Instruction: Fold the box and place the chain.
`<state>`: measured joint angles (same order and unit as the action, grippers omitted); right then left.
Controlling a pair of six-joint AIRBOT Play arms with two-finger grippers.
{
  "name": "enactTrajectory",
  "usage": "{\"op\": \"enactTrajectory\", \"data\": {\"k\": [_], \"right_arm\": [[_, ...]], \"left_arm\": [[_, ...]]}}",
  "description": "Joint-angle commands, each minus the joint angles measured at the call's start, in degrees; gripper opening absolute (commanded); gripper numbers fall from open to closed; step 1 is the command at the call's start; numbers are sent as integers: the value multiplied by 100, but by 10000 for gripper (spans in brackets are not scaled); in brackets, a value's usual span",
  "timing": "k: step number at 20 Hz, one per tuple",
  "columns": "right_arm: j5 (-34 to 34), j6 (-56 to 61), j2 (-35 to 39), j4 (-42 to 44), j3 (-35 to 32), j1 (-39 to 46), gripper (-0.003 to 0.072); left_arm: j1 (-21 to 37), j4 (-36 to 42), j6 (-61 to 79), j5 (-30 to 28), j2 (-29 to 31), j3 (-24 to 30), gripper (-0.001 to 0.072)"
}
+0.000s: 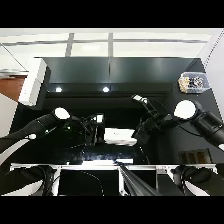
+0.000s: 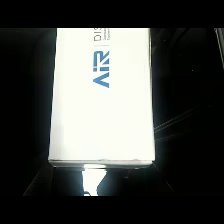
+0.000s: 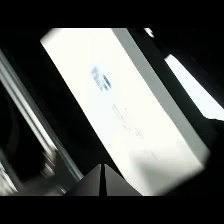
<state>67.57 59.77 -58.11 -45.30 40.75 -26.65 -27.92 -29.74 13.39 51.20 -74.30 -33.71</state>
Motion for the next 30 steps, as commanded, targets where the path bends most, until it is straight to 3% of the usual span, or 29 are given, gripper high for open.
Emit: {"op": "enactTrajectory", "data": {"k": [1,9,20,24,27,30], "right_arm": [[-977,127,-131,2011,-603,83,29],[-1539,129,-466,2020,-1250,81,30],[-1550,129,-645,1759,-1274,83,30],[-1152,-94,-570,1759,-1102,105,40],[-459,-105,-282,1471,-466,354,40],[-63,127,118,697,247,907,40]], "left_arm": [[0,0,2,-2,0,-2,371],[0,0,0,-2,0,-2,371],[0,0,0,-2,0,-2,372],[0,0,0,-2,0,-2,372],[0,0,0,0,2,-2,378],[11,-33,-210,11,59,-2,612]]}}
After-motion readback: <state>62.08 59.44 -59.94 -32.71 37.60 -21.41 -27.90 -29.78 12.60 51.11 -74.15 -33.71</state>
